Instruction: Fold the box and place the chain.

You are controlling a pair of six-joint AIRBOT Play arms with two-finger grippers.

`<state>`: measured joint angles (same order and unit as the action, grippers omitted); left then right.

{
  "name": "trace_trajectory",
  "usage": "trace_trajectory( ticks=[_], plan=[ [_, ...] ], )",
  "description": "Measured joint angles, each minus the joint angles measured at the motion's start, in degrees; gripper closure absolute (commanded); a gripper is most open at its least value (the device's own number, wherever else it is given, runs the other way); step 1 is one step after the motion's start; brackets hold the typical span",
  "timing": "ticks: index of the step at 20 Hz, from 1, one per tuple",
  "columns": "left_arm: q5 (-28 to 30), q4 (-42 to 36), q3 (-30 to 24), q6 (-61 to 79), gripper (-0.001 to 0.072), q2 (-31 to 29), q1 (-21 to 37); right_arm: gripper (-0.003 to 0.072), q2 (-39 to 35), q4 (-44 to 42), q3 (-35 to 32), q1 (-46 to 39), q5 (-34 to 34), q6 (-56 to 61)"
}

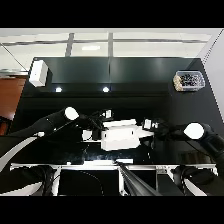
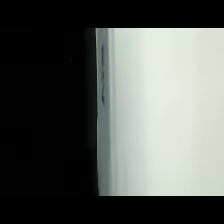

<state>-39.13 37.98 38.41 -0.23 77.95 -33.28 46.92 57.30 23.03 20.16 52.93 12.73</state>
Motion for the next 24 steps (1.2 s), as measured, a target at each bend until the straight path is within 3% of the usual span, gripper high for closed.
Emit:
trace_trajectory(
  ticks=[12,24],
  plan=[
    [0.13,0.57,0.02,-0.15,0.068,0.02,0.0,-0.0021,4.39,-2.69,-0.24,12.68,-6.12,-1.44],
    [-0.94,0.59,0.02,-0.15,0.0682,0.04,-0.07,-0.0021,4.22,-0.22,3.5,12.87,-11.91,2.38]
  ],
)
